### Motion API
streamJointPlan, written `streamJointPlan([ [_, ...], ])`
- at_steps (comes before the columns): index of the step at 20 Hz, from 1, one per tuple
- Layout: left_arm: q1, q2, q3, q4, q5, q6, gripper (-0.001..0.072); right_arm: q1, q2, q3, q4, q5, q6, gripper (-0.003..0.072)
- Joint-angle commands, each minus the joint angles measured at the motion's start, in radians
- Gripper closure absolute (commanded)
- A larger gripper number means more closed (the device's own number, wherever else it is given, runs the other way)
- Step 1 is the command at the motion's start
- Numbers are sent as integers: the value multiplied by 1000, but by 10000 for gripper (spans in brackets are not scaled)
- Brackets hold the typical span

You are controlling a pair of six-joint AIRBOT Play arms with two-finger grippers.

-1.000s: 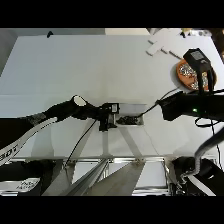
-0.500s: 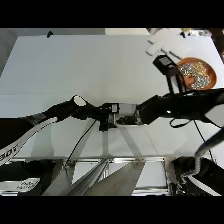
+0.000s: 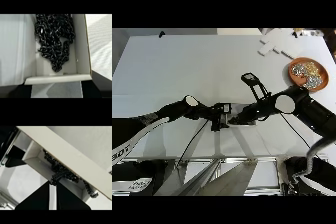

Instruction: Fold the box and place the chain.

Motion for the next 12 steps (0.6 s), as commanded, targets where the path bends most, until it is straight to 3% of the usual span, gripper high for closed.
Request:
streamJointPlan([
  [1, 0, 1, 0, 0, 0, 0, 374, 1, -26, -14, 10, -35, -2, 614],
  [3, 0, 1, 0, 0, 0, 0, 374, 1, -20, -14, 10, -29, -2, 443],
  [8, 0, 1, 0, 0, 0, 0, 374, 0, 126, -1, -18, -26, -51, 439],
  [12, 0, 1, 0, 0, 0, 0, 374, -41, 265, 38, -163, -26, 6, 430],
])
